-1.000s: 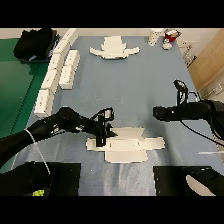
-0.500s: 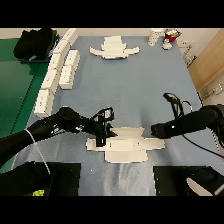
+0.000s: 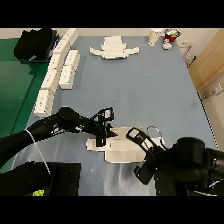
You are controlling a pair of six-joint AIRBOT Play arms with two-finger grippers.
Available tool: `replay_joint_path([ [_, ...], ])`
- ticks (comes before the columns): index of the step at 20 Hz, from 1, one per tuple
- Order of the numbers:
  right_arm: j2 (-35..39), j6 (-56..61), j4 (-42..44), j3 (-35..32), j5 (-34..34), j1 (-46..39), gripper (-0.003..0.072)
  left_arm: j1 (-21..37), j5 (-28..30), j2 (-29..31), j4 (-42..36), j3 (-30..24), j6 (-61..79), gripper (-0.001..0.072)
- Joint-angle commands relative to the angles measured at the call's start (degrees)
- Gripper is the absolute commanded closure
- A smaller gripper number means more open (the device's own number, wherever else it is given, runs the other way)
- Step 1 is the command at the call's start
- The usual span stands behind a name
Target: Fold the box.
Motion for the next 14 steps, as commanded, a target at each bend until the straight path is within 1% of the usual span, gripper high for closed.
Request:
replay_joint_path([
  [1,-3.6,1.4,-10.4,-0.9,1.2,7.7,-0.0034,0.0,0.0,0.0,0.0,0.0,0.0,0.0696],
  [3,-6.1,1.2,-16.1,-1.4,1.2,7.7,-0.0034,0.0,0.0,0.0,0.0,0.0,0.0,0.0696],
  [4,-7.2,0.1,-17.2,-1.4,1.4,7.7,-0.0034,0.0,0.0,0.0,0.0,0.0,0.0,0.0696],
  [10,-13.0,-4.9,-18.2,-3.1,7.6,7.7,-0.0034,0.0,0.0,0.0,0.0,0.0,0.0,0.0696],
  [12,-13.3,-4.7,-20.8,-3.0,8.3,7.7,-0.0034,0.0,0.0,0.0,0.0,0.0,0.0,0.0696],
  [14,-12.1,-2.1,-24.1,-2.9,8.5,7.7,-0.0034,0.0,0.0,0.0,0.0,0.0,0.0,0.0696],
])
